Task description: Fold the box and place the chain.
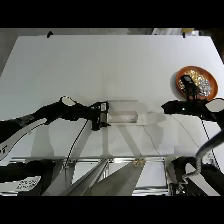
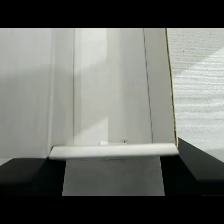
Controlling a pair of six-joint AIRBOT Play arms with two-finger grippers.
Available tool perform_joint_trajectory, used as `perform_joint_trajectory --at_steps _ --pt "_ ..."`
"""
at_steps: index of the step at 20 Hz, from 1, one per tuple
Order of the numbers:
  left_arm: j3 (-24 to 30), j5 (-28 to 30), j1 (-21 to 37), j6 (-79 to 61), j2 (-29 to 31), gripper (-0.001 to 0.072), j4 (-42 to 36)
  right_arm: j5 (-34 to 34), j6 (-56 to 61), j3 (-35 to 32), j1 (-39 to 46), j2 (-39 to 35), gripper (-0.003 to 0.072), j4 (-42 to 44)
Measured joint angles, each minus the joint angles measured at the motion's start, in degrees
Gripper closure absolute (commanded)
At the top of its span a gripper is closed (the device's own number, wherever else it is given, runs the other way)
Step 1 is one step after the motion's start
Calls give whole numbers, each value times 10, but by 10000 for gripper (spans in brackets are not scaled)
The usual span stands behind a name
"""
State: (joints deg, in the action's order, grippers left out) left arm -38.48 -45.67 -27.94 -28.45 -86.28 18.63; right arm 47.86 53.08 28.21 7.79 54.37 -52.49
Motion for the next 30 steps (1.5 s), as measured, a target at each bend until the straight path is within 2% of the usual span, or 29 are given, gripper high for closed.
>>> perform_joint_trajectory --at_steps 5,10,15,16,17,18,22,24,27,30 --pt "0 0 0 0 0 700 0 63 85 -5 9 57 664 20" --pt "0 0 0 0 0 700 0 90 82 -6 -41 115 664 57" --pt "0 0 0 0 0 700 0 95 50 -6 -70 137 662 129" --pt "0 0 0 0 0 700 0 97 42 -6 -72 138 633 144" --pt "0 0 0 0 0 700 0 99 37 -6 -73 140 517 155" --pt "0 0 0 0 0 700 0 102 30 -6 -74 140 463 165" --pt "0 0 0 0 0 700 0 113 9 -6 -77 125 438 194" --pt "0 0 0 0 0 700 0 116 0 -6 -83 117 384 207" --pt "0 0 0 0 0 700 0 112 -6 -6 -108 111 345 220" --pt "0 0 0 0 0 700 0 94 -9 -6 -132 108 345 224"
